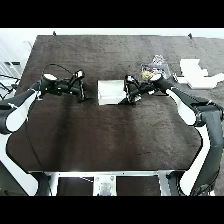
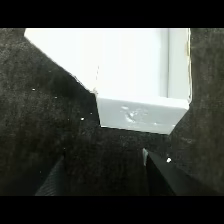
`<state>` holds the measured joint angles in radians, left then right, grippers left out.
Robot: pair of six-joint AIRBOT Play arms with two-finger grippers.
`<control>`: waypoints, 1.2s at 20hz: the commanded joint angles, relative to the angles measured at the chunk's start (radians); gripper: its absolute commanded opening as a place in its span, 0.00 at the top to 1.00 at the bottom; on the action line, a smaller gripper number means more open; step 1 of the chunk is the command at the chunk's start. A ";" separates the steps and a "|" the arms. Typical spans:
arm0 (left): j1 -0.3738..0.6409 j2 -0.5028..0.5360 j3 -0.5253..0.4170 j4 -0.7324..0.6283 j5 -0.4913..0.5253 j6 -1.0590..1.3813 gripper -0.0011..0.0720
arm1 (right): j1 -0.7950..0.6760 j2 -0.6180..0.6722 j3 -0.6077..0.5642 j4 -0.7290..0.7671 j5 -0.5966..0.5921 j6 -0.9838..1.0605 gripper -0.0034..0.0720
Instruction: Fold the box and place the chain.
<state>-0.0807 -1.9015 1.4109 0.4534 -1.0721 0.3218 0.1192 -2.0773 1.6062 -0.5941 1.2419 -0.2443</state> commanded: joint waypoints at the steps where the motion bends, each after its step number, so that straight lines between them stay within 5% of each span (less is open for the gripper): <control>1: 0.000 -0.003 0.000 -0.017 -0.079 0.004 0.21 | 0.000 0.000 0.000 0.000 0.000 0.000 0.17; 7: 0.000 -0.010 0.004 -0.019 -0.036 0.124 0.21 | 0.000 0.000 0.000 0.000 0.000 0.000 0.17; 12: 0.000 -0.113 0.155 -0.037 -0.164 0.072 0.21 | 0.000 0.000 0.000 0.000 0.001 0.000 0.17; 18: -0.002 -0.120 0.158 -0.024 -0.227 0.051 0.21 | 0.000 0.000 0.000 0.000 0.000 0.000 0.17; 20: -0.014 -0.136 0.157 -0.019 -0.217 0.043 0.00 | 0.000 0.000 0.000 0.000 0.000 0.000 0.17; 24: -0.039 -0.143 0.157 -0.006 -0.171 0.050 0.00 | 0.000 0.000 0.000 0.000 0.001 0.000 0.17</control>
<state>-0.1070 -2.0380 1.5661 0.4412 -1.2736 0.3714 0.1188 -2.0773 1.6062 -0.5945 1.2419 -0.2440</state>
